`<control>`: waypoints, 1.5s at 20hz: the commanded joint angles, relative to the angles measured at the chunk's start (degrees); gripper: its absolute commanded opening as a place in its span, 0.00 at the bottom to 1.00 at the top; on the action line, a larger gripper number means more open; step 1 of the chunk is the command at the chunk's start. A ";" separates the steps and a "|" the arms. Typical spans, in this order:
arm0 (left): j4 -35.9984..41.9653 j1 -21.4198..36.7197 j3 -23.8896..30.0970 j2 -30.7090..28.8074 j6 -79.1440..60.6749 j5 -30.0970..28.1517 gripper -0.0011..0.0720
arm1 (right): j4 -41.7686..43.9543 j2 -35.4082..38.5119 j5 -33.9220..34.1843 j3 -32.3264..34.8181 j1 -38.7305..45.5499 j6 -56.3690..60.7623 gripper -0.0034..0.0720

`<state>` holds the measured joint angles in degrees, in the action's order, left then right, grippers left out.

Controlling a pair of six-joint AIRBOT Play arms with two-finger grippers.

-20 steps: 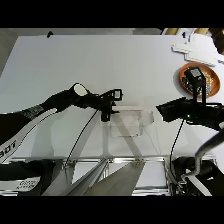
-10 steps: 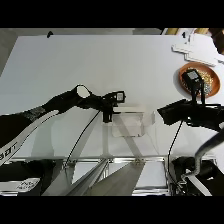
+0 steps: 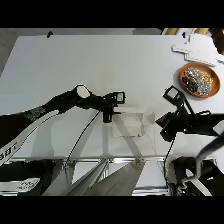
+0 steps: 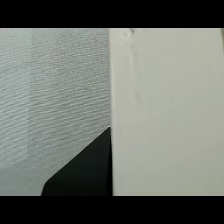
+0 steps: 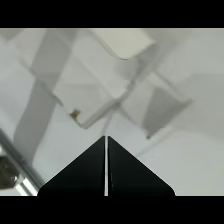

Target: Fold the box and place the chain.

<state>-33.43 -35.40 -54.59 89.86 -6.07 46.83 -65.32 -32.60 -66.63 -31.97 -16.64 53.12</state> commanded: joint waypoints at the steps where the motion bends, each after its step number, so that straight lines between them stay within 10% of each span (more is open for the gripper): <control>1: -0.04 -0.04 0.04 0.04 -0.07 0.11 0.03 | 7.13 -0.11 0.57 4.55 -1.75 -17.99 0.07; 6: -0.04 -0.04 0.04 0.04 -0.07 0.11 0.03 | 2.12 -1.86 6.01 9.29 -10.99 -32.94 0.08; 10: -0.04 -0.04 0.04 0.04 -0.07 0.15 0.03 | -4.22 -1.92 18.82 14.10 -17.18 -32.85 0.81; 13: -0.04 -0.04 0.04 0.04 -0.07 0.15 0.03 | -7.93 -2.01 28.59 17.88 -22.49 -32.83 0.93; 22: -0.04 -0.04 0.04 0.04 -0.09 0.15 0.03 | -10.95 -9.49 45.72 22.01 -26.45 -31.98 0.95; 30: -0.04 -0.04 0.04 0.04 -0.09 0.13 0.03 | -6.51 -9.44 40.46 17.03 -17.88 -32.63 0.95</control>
<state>-33.45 -35.42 -54.59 89.89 -6.13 46.98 -73.45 -41.89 -23.35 -13.04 -36.18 20.67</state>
